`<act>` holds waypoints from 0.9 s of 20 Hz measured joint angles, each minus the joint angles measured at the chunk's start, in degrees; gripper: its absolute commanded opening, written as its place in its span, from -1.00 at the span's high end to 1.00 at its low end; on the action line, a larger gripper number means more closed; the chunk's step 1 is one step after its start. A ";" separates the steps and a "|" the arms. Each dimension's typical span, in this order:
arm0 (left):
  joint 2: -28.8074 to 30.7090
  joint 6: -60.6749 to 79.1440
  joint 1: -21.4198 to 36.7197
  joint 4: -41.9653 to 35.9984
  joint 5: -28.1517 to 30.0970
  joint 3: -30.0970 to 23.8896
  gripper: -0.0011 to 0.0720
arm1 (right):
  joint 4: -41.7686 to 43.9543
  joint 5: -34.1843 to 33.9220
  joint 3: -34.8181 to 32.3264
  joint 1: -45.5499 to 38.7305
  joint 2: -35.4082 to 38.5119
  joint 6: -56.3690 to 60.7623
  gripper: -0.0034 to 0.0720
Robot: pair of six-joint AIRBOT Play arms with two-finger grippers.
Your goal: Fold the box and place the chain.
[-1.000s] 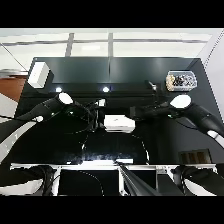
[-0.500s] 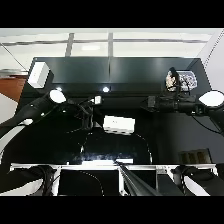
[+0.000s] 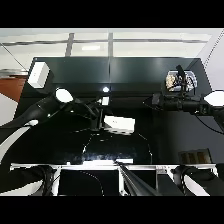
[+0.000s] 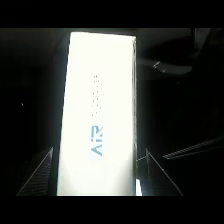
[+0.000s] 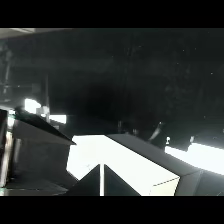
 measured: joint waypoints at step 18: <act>-5.62 1.01 -3.52 -3.15 1.07 2.67 -0.97 | -1.16 -1.38 0.00 -0.07 0.02 0.00 0.82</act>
